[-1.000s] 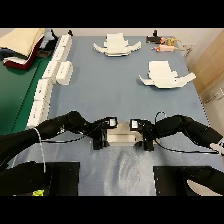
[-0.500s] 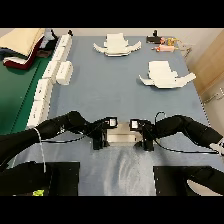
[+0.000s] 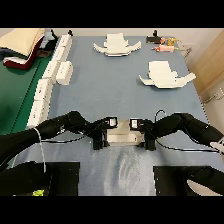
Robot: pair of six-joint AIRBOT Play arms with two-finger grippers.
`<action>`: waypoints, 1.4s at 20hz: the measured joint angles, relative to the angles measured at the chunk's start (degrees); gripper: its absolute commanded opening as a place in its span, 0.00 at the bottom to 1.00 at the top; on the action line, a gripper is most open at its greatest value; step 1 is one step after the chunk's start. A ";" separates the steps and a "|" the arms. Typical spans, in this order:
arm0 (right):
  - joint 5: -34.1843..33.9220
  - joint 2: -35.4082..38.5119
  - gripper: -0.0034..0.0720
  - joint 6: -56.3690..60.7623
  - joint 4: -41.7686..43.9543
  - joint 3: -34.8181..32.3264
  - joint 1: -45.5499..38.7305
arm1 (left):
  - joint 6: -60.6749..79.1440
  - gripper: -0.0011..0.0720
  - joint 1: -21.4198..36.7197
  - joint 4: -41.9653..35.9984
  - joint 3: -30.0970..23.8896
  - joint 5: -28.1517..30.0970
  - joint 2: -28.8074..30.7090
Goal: Fold the box.
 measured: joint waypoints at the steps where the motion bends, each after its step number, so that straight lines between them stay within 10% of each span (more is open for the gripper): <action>1: -1.22 0.26 0.99 1.97 -1.95 0.90 0.00 | 0.00 0.63 0.00 0.00 0.00 0.00 0.00; 8: -10.67 4.37 0.97 12.00 -10.54 6.67 -2.54 | 0.00 0.63 0.00 0.00 0.00 -0.02 0.00; 12: -14.29 8.98 0.74 27.28 -10.99 8.15 -4.07 | 0.02 0.63 0.00 0.00 -0.02 -0.02 0.00; 14: -16.09 10.86 0.28 39.93 -10.01 8.44 -4.35 | 0.02 0.63 0.00 0.02 0.00 0.00 0.00; 17: -19.43 12.33 0.07 53.79 -5.38 8.61 -4.52 | 0.02 0.63 0.00 0.02 0.00 0.00 0.00; 28: -1.20 1.88 0.05 64.13 9.64 11.28 3.80 | 0.00 0.63 0.00 0.00 -0.02 -0.02 -0.02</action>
